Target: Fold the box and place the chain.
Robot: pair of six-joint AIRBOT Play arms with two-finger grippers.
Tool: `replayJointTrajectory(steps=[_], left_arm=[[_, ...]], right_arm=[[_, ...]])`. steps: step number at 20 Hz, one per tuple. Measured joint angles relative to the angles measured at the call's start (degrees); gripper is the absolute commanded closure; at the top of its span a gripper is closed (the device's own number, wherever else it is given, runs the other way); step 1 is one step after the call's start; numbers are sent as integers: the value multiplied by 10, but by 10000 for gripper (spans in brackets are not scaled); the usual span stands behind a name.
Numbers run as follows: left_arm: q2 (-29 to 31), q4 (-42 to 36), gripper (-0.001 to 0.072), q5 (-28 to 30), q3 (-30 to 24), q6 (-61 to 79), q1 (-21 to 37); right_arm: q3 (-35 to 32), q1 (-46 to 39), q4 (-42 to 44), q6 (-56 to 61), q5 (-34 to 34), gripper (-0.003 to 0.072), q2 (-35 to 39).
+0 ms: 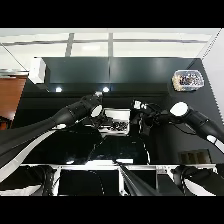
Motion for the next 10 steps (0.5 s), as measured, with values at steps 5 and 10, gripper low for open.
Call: replayJointTrajectory(steps=[5, 10], left_arm=[[0, 0, 681, 0, 0, 0, 0], [0, 0, 681, 0, 0, 0, 0]], right_arm=[[0, 0, -1, 127, 15, 667, 60], [0, 15, 86, 222, 22, 506, 81]])
